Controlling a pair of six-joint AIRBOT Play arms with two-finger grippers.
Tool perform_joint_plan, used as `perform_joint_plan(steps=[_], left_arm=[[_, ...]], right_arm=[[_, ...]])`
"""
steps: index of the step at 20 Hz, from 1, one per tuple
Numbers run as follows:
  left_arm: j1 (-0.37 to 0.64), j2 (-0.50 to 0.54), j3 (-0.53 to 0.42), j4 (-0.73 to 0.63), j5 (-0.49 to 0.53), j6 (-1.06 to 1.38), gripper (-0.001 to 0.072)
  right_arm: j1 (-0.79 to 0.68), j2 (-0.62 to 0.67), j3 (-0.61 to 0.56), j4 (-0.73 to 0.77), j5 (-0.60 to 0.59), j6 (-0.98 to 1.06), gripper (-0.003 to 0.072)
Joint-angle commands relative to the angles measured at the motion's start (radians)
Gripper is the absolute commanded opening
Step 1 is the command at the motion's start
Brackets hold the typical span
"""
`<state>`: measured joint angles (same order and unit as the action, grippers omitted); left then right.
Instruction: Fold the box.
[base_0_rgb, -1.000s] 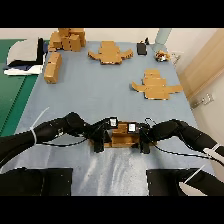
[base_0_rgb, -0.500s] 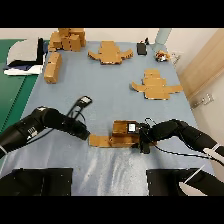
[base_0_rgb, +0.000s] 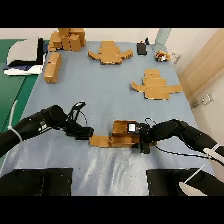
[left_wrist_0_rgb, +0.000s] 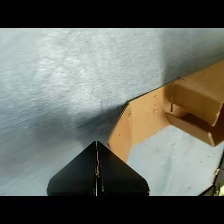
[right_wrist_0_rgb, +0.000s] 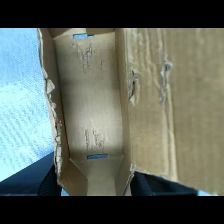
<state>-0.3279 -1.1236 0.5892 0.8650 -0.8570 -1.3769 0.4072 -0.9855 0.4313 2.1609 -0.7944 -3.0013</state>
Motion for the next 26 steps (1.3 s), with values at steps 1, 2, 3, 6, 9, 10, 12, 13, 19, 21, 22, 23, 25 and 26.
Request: perform_joint_plan(steps=[1, 2, 3, 6, 9, 10, 12, 13, 19, 21, 22, 23, 25, 26], left_arm=[[-0.036, -0.061, 0.0, -0.083, 0.04, 0.027, 0.0016], [-0.048, -0.063, 0.0, -0.084, 0.056, 0.027, 0.0015], [-0.059, -0.063, 0.0, -0.085, 0.07, 0.027, 0.0015], [-0.097, -0.063, 0.0, -0.088, 0.072, 0.027, 0.0015], [-0.14, -0.063, 0.0, -0.092, 0.095, 0.026, 0.0015], [-0.153, -0.063, 0.0, -0.101, 0.102, 0.027, 0.0016], [-0.165, -0.062, 0.007, -0.122, 0.098, 0.027, 0.0015], [-0.165, -0.056, 0.016, -0.13, 0.087, 0.027, 0.0015], [-0.165, -0.01, 0.064, -0.155, 0.078, 0.028, 0.0018], [-0.165, -0.01, 0.064, -0.156, 0.071, 0.027, 0.0023], [-0.165, -0.01, 0.064, -0.156, 0.063, 0.027, 0.0253], [-0.165, -0.01, 0.065, -0.163, 0.053, 0.027, 0.0469], [-0.165, -0.01, 0.073, -0.167, 0.041, 0.027, 0.0459], [-0.165, -0.01, 0.079, -0.171, 0.042, 0.027, 0.0459]], right_arm=[[0.0, 0.0, 0.0, 0.0, 0.0, 0.0, 0.0509], [0.0, 0.0, 0.0, 0.0, 0.0, 0.0, 0.0509], [0.0, 0.0, 0.0, 0.0, 0.0, 0.0, 0.051], [0.0, 0.0, 0.0, 0.0, 0.0, 0.0, 0.0509], [0.0, 0.0, 0.0, 0.0, 0.0, 0.0, 0.0509], [0.0, 0.0, 0.0, 0.0, 0.0, 0.0, 0.051], [0.0, 0.0, 0.0, 0.0, 0.0, 0.0, 0.0509], [0.0, 0.0, 0.0, 0.0, 0.0, 0.0, 0.0509], [0.0, 0.0, 0.0, 0.0, 0.0, 0.0, 0.0509], [0.0, 0.0, 0.0, 0.0, 0.0, 0.0, 0.051], [0.0, 0.0, 0.0, 0.0, 0.0, 0.0, 0.0509], [0.0, 0.0, 0.0, 0.0, 0.0, 0.0, 0.051], [0.0, 0.0, 0.0, 0.0, 0.0, 0.0, 0.0509], [0.0, 0.0, 0.0, 0.0, 0.0, 0.0, 0.0509]])
